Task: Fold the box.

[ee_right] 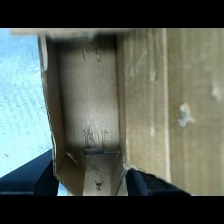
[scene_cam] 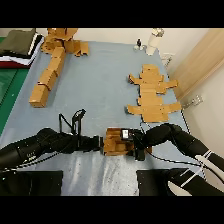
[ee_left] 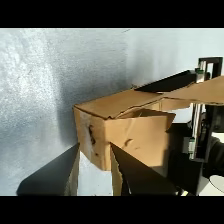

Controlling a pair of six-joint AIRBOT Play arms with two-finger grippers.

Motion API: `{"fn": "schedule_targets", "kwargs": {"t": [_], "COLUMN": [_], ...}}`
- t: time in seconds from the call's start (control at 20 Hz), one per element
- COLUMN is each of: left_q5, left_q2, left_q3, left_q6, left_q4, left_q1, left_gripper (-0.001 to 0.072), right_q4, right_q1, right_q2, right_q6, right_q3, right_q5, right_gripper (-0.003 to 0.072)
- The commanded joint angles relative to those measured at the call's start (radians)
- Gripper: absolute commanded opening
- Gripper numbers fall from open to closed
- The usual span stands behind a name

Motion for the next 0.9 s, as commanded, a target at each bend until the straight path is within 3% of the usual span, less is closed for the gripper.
{"fn": "schedule_targets", "kwargs": {"t": [0.0,0.05,0.1,0.4,0.7,0.85], "left_q5": [0.018,0.017,0.017,0.013,-0.068,-0.012], "left_q2": [0.001,0.001,0.000,-0.023,-0.027,-0.038], "left_q3": [0.021,0.024,0.024,0.024,0.024,0.024], "left_q6": [0.026,0.026,0.024,0.023,0.019,0.019], "left_q4": [-0.007,-0.007,-0.010,-0.023,-0.027,-0.008], "left_q1": [0.000,0.000,0.000,0.000,0.000,0.000], "left_gripper": [0.0319,0.0410,0.0554,0.0545,0.0545,0.0544], "right_q4": [0.000,0.000,0.000,0.000,0.000,0.000], "right_q1": [0.000,0.000,0.000,0.000,0.000,0.000], "right_q2": [0.000,0.000,0.000,0.000,0.000,0.000], "right_q6": [0.000,0.000,0.000,0.000,0.000,0.000], "right_q3": [0.001,0.001,0.001,0.001,0.001,0.001], "right_q5": [0.000,0.000,0.000,0.000,0.000,0.000], "right_gripper": [0.0501,0.0500,0.0501,0.0500,0.0501,0.0500]}}
